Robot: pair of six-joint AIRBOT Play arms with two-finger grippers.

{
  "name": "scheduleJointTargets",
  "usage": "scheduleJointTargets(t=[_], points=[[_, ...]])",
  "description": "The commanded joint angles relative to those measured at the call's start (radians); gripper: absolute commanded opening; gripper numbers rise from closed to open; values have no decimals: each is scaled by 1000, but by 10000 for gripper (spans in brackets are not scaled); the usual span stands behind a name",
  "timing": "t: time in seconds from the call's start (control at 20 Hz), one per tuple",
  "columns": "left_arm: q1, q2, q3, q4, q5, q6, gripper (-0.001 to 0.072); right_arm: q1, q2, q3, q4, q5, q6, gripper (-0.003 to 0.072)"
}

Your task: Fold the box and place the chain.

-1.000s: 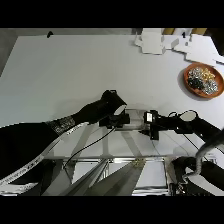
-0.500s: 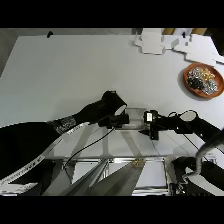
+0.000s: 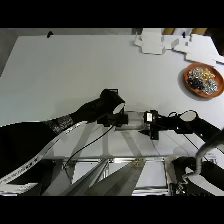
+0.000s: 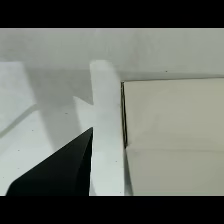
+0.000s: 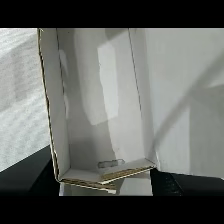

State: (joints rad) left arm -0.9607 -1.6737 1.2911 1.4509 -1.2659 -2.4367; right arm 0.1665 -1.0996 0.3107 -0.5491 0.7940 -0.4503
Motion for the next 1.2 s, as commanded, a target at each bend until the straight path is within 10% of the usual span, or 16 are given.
scheduleJointTargets(t=[0.0, 0.1, 0.3, 0.5, 1.0, 1.15], points=[[-3, -16, 1, -14, -6, 35, 169, 0, 1, 1, 0, 0, 0, 396], [-7, -25, 1, -15, 5, 35, 21, 0, 1, 0, 0, 0, 0, 396], [-6, -26, 1, -21, 5, 35, 4, 0, 1, 0, 0, 0, 0, 396], [16, 13, 1, -29, 5, 70, 321, 0, 1, 0, 0, 0, 0, 396], [227, 297, -1, -183, -155, 720, 354, 0, 1, 0, 0, 0, 0, 396], [293, 365, -83, -191, -151, 1061, 560, 0, 1, 0, 0, 0, 0, 396]])
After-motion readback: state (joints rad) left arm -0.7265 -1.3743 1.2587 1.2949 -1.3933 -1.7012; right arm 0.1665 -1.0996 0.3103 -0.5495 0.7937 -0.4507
